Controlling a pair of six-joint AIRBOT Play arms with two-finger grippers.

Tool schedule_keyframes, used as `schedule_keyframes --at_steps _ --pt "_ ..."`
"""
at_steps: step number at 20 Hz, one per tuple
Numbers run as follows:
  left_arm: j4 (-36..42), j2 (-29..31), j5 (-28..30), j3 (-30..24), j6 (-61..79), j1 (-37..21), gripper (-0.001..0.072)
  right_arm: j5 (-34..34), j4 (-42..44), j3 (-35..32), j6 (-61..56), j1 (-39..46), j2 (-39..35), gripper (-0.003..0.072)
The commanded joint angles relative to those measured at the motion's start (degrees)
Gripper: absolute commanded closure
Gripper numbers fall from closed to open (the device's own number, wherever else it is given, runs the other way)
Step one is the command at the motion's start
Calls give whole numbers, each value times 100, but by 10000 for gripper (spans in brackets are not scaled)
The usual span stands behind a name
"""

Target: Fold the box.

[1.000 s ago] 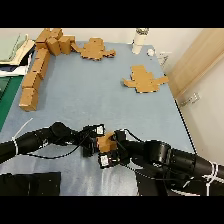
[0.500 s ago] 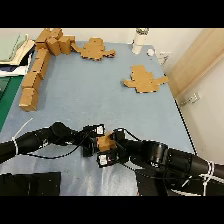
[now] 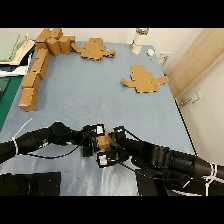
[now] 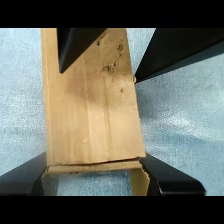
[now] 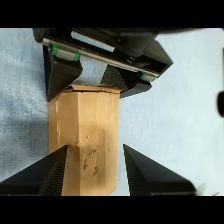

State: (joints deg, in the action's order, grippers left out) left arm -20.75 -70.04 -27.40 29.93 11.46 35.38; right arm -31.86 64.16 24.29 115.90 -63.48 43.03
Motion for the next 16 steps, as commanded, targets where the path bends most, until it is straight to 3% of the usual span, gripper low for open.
schedule_keyframes --at_steps 1,13,15,16 --pt "-4 -2 -15 0 7 -2 497 -42 -109 4 -101 -22 -155 155" --pt "-4 -2 -15 0 9 -2 497 -68 -140 76 -98 -22 -273 170" --pt "-4 -2 -17 0 7 -2 497 -61 -160 92 -98 -20 -273 241" --pt "-2 -2 -17 0 9 -2 497 -63 -160 90 -98 -20 -260 241"
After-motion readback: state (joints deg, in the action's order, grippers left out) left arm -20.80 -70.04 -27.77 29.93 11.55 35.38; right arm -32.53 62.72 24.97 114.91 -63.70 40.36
